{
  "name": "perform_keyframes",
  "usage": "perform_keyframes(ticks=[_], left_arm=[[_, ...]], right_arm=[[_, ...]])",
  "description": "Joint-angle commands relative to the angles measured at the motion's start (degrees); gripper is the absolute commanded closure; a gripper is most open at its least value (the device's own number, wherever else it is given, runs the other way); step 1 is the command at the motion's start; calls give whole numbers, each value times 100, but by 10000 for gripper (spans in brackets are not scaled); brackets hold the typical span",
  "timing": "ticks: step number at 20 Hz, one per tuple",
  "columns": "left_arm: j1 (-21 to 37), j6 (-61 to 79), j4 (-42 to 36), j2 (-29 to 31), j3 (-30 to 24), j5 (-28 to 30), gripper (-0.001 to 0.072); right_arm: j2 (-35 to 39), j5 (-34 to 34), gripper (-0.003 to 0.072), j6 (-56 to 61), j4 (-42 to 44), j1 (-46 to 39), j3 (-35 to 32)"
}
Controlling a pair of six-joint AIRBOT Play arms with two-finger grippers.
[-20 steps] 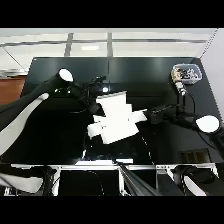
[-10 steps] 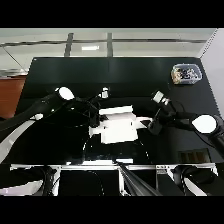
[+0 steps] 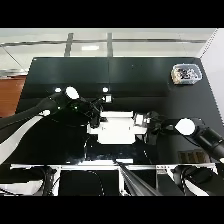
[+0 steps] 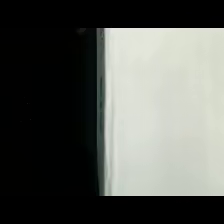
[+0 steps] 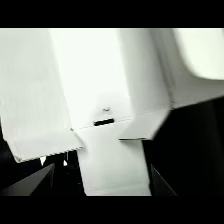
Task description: Fold the box and place the chain.
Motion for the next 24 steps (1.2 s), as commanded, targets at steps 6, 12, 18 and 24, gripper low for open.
perform_keyframes(ticks=[6,12,18,24], left_arm=[[-2,-24,17,-37,15,-118,683],[-2,-22,-125,-37,15,-140,683],[-2,-22,-129,-39,15,-138,683],[-2,-20,-129,-37,15,-96,684]], right_arm=[[-627,-103,-15,-446,269,787,-44],[-586,-782,-15,-426,1460,680,20],[-496,-826,-14,-529,750,269,227],[-511,-643,-14,-1582,1762,-302,227]])
